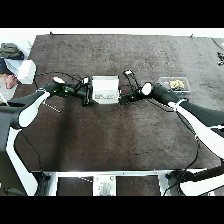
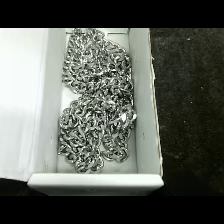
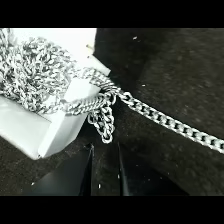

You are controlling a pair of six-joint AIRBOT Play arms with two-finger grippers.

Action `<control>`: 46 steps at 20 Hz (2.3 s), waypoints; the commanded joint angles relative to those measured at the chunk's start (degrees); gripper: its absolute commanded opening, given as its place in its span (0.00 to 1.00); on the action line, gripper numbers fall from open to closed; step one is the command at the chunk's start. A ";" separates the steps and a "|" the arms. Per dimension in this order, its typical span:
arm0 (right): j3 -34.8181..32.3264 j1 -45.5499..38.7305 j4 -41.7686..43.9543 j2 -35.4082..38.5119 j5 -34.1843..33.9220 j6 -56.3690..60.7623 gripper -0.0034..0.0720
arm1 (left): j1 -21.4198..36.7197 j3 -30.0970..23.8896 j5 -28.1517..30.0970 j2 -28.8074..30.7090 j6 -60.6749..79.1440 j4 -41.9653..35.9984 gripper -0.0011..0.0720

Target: Fold the box and place the chain.

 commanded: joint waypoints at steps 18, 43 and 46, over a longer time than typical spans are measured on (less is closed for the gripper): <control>1.25 0.57 10.21 17.73 -2.36 -4.94 0.03 | -0.02 0.02 0.00 0.00 0.00 0.00 0.50; -22.21 -25.62 16.46 12.79 -20.55 10.49 0.54 | -0.02 0.02 0.02 0.00 0.00 0.00 0.50; -16.61 -24.63 16.44 7.43 -20.72 10.49 0.54 | -0.02 0.02 0.00 0.00 0.00 0.00 0.50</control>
